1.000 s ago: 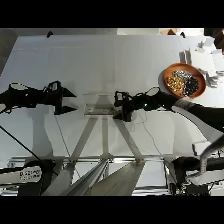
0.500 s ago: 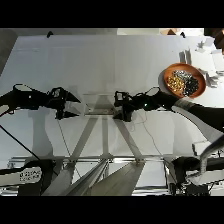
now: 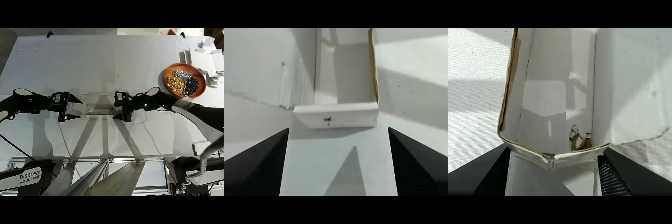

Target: Fold the box and place the chain.

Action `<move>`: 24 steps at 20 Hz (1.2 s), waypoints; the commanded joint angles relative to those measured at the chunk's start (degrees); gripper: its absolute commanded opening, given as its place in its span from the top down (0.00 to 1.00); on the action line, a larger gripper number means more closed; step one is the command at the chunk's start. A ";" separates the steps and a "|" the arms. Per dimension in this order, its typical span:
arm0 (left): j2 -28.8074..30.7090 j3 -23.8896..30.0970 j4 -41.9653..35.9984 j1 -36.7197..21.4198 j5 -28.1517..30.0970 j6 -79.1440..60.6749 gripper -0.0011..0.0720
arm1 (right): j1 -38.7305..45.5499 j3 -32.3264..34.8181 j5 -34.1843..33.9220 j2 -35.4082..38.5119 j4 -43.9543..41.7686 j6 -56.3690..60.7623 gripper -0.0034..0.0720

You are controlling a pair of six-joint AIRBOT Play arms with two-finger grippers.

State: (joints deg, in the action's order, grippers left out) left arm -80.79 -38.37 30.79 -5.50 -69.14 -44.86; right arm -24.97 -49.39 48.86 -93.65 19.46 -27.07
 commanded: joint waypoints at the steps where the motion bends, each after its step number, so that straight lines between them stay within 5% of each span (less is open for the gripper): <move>1: -0.63 0.13 -0.42 1.20 0.15 -0.35 0.03 | -0.02 0.00 0.00 0.02 0.00 0.02 0.23; 12: -5.57 -2.89 -0.50 1.20 -3.98 -0.11 0.03 | -0.02 0.00 0.00 0.02 -0.02 0.00 0.23; 24: -7.02 -2.86 -2.56 2.25 0.15 -0.09 0.03 | -0.02 0.00 0.00 0.02 0.00 0.02 0.23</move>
State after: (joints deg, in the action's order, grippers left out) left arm -87.66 -41.19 28.27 -3.86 -70.76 -44.97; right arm -24.97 -49.36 48.84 -93.65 19.46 -27.07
